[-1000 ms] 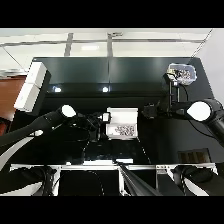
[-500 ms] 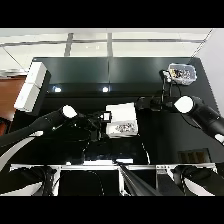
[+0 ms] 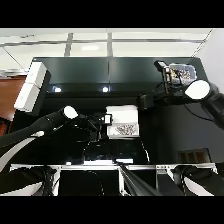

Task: Fold the box and place the chain.

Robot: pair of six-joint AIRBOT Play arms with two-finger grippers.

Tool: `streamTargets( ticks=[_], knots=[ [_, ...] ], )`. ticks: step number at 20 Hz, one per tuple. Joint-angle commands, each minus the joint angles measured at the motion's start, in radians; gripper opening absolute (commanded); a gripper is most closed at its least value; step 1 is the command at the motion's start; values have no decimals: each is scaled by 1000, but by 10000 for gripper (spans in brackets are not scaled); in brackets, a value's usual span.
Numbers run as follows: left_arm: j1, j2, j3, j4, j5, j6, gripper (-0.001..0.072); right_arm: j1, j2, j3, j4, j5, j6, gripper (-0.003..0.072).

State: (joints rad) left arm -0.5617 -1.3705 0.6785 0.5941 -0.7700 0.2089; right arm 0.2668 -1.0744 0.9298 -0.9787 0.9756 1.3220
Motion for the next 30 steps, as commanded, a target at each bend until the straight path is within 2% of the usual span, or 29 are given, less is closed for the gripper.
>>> streamTargets(
  ticks=[1,4,9,12,17,18,19,24,30],
  knots=[
    [1,1,0,-3,3,-8,444,-64,36,31,-80,115,-10,720],
    [1,1,0,-3,4,-8,444,-123,40,31,-84,133,-10,720],
    [1,1,0,-3,3,-8,444,-107,27,30,-14,27,-44,720],
    [1,1,0,-3,3,-8,444,-80,-22,30,-8,-36,-48,720],
    [2,1,0,-3,3,-8,449,-32,-106,30,-10,-59,-93,720],
    [2,1,0,-3,3,-8,551,-35,-106,30,-12,-68,-93,720],
    [2,1,0,-4,3,-9,720,-41,-105,31,-13,-72,-93,720],
    [2,6,0,-5,-26,-9,717,-76,-105,31,-17,-42,-92,720],
    [1,9,0,-133,2,-23,716,-78,-105,31,-16,-37,-92,720]
  ],
)
